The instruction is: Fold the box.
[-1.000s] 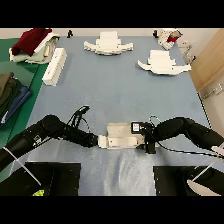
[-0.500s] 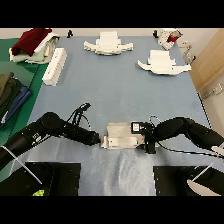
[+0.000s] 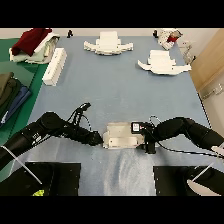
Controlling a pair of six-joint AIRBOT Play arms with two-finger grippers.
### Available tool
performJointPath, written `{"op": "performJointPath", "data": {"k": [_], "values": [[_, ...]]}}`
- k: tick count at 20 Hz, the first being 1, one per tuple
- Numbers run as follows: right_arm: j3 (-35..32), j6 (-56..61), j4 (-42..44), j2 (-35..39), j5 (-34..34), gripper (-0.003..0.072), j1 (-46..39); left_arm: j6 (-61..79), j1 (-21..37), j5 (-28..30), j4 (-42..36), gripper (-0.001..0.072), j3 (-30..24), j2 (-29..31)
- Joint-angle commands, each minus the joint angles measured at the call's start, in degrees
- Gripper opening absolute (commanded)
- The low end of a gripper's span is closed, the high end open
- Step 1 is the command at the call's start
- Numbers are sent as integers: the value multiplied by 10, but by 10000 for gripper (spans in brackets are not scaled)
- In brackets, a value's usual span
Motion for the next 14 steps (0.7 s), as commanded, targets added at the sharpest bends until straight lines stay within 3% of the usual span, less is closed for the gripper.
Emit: {"op": "performJointPath", "data": {"k": [1,11,14], "values": [[0,0,0,0,0,512,0,1,0,0,0,301,1,0],[0,0,0,0,0,512,0,14,0,2,-49,305,1,-1],[0,0,0,0,0,512,0,-55,-30,44,-21,305,2,-1]]}}
